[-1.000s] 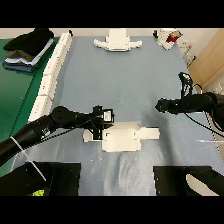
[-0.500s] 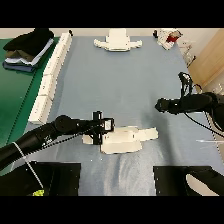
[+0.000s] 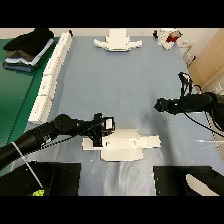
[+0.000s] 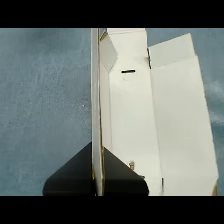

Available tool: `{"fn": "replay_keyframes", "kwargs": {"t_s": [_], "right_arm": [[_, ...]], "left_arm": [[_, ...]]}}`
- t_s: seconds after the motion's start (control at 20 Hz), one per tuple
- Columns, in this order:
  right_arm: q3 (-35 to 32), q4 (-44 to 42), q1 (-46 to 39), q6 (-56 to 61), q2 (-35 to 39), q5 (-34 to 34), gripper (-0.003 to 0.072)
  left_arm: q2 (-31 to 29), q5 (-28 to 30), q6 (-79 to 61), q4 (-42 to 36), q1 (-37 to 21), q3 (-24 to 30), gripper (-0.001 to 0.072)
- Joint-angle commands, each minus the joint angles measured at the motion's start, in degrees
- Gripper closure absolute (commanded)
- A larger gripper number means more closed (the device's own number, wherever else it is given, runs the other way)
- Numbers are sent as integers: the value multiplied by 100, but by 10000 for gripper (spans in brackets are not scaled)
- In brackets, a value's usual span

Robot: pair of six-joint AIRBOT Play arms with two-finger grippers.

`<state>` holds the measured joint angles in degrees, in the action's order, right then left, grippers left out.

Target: Fold the box.

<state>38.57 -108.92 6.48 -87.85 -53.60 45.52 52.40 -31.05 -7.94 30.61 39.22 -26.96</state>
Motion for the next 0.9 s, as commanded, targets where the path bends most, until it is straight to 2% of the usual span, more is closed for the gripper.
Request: {"fn": "replay_keyframes", "kwargs": {"t_s": [0.0,0.25,0.5,0.85], "right_arm": [[2,-31,7,0,-2,-2,240],[2,-42,7,0,0,0,240],[2,-195,7,0,0,7,241],[2,-234,7,-2,0,236,248]], "left_arm": [[4,-229,90,-15,-4,-42,697],[59,-278,168,-11,-2,-39,696],[363,-627,205,9,-2,-39,695],[367,-1078,503,28,-2,-39,695]]}}
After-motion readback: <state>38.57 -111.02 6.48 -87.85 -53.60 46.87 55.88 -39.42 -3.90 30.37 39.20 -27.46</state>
